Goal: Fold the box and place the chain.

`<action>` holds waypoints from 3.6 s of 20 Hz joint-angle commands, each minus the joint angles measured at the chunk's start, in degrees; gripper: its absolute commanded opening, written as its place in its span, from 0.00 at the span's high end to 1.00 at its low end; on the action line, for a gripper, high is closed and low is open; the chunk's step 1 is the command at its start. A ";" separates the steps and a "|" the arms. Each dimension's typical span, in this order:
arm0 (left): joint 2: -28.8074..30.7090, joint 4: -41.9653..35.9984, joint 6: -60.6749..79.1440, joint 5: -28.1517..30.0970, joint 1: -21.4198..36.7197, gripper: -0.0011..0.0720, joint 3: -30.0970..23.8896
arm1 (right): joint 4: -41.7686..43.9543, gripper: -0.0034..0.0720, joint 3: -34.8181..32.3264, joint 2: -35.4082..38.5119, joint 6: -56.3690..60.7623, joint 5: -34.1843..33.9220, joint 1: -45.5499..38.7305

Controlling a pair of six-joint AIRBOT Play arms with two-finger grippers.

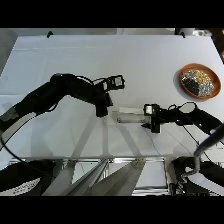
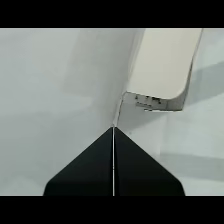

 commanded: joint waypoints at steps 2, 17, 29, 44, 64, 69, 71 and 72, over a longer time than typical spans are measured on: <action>3.85 -4.17 -2.91 10.23 -2.10 0.98 -0.02 | 0.00 0.37 0.00 0.00 0.00 0.07 -0.04; -8.98 -1.62 -17.00 -34.34 -13.40 0.98 -0.48 | 0.00 0.38 0.00 0.00 0.00 0.04 -0.04; -13.62 -1.79 -21.40 -31.80 -9.42 0.98 -1.18 | 0.00 0.38 0.00 0.00 0.00 0.04 -0.04; 2.40 13.00 -21.49 -10.34 -6.03 0.98 -1.16 | 0.00 0.38 0.00 0.00 0.00 0.07 -0.04; -4.26 6.95 2.14 -19.98 -7.23 0.97 -16.68 | 0.00 0.38 0.00 0.00 0.00 0.04 -0.04; -4.59 7.43 2.23 -24.22 -7.08 0.83 -16.68 | 0.00 0.38 0.00 0.00 0.00 0.04 -0.04; -4.59 6.99 2.80 -25.94 -6.75 0.66 -16.68 | 0.00 0.38 0.00 0.00 0.00 0.04 -0.04; -4.59 6.54 5.62 -25.92 -6.19 0.66 -16.68 | 0.00 0.38 0.00 0.00 0.00 0.04 -0.04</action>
